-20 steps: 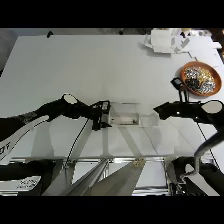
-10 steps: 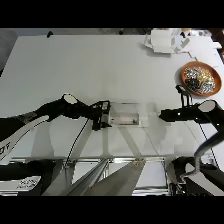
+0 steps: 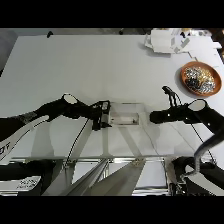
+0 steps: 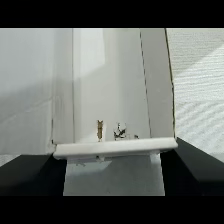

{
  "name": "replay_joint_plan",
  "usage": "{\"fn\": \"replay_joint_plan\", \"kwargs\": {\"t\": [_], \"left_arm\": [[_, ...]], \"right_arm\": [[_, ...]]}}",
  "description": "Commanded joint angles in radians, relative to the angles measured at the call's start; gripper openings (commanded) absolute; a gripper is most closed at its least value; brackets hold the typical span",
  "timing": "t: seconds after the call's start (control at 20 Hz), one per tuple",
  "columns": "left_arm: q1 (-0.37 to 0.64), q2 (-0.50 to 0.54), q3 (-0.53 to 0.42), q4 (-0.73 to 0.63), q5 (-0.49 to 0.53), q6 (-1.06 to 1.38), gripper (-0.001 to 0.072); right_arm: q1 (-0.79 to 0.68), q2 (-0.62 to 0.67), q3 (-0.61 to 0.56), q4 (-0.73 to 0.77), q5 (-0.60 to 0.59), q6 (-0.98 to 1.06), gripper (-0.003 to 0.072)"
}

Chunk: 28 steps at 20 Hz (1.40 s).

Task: Fold the box and place the chain.

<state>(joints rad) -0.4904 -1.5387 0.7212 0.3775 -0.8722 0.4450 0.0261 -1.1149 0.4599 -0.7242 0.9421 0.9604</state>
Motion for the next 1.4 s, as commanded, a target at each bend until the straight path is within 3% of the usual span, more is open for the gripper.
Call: {"fn": "replay_joint_plan", "kwargs": {"t": [0.0,0.05,0.1,0.2,0.35,0.55,0.7,0.8,0.85,1.1,1.35], "left_arm": [[0.000,0.001,0.000,0.000,0.000,0.000,0.0136],[0.001,0.001,0.000,0.000,0.000,0.000,0.0136],[0.001,0.001,0.000,0.000,0.000,0.000,0.0136],[0.000,0.001,0.000,0.000,0.000,0.000,0.0136],[0.001,0.001,0.000,0.000,0.000,0.000,0.0136],[0.000,0.001,0.000,0.000,0.000,0.000,0.0136],[0.001,0.001,0.000,0.000,0.000,0.000,0.0136],[0.000,0.001,0.000,0.000,0.000,0.000,0.0136],[0.001,0.001,0.000,0.000,0.000,0.000,0.0136],[0.000,0.001,0.000,0.000,0.000,0.000,0.0136],[0.000,0.001,0.000,0.000,0.000,0.000,0.0136]], "right_arm": [[0.011,0.004,0.000,0.082,0.037,-0.030,0.0037],[0.011,0.015,0.000,0.084,0.040,-0.030,0.0134],[0.011,0.030,0.000,0.083,0.041,-0.030,0.0182],[0.011,0.066,0.000,0.090,0.044,-0.029,0.0191],[0.011,0.106,0.000,0.111,0.064,-0.032,0.0416],[0.055,0.109,0.000,0.077,0.058,-0.037,0.0416],[0.146,0.107,0.000,0.021,-0.042,0.017,0.0420],[0.201,0.107,0.000,-0.032,-0.102,0.064,0.0566],[0.221,0.107,0.000,-0.041,-0.122,0.095,0.0580],[0.309,0.106,0.017,-0.071,-0.189,0.236,0.0544],[0.409,0.100,0.079,-0.350,-0.224,0.603,0.0497]]}}
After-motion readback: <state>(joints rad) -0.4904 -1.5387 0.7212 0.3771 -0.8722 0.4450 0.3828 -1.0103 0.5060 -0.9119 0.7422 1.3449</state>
